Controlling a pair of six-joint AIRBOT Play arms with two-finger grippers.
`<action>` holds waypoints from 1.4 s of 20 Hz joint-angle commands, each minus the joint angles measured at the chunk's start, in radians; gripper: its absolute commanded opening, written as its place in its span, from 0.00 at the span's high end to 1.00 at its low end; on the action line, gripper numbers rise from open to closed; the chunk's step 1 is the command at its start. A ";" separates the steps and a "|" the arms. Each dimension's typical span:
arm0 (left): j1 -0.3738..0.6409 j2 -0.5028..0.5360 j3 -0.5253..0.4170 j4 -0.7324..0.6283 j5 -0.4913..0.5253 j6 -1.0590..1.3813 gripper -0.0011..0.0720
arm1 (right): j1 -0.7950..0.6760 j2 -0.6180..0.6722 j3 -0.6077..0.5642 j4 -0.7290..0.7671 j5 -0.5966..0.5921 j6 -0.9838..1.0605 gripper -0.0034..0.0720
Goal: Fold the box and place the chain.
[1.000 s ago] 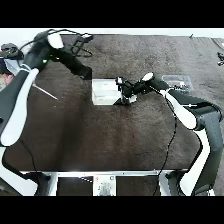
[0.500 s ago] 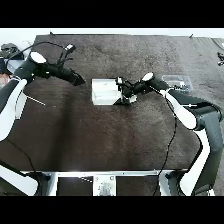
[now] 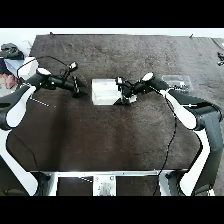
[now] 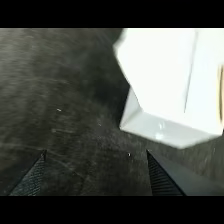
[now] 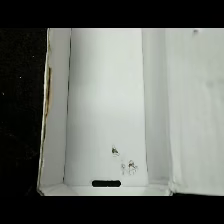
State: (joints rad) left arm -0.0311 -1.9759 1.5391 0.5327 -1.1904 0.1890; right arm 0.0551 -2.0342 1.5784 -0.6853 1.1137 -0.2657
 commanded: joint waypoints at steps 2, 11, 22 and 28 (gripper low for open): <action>0.001 -0.038 0.000 -0.032 -0.092 0.224 0.00 | 0.001 0.000 0.000 0.001 0.000 0.000 0.60; -0.051 -0.038 0.000 -0.046 -0.129 0.225 0.00 | 0.001 0.000 0.000 0.000 0.000 0.000 0.60; -0.085 -0.042 -0.001 -0.024 -0.048 0.159 0.00 | 0.001 0.000 0.000 0.000 0.000 0.000 0.60; -0.117 -0.046 0.000 -0.015 0.028 0.160 0.01 | 0.001 0.000 0.000 0.000 0.000 0.000 0.60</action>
State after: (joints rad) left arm -0.1333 -2.0182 1.5383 0.5133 -1.2106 0.3523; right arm 0.0551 -2.0342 1.5784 -0.6849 1.1137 -0.2649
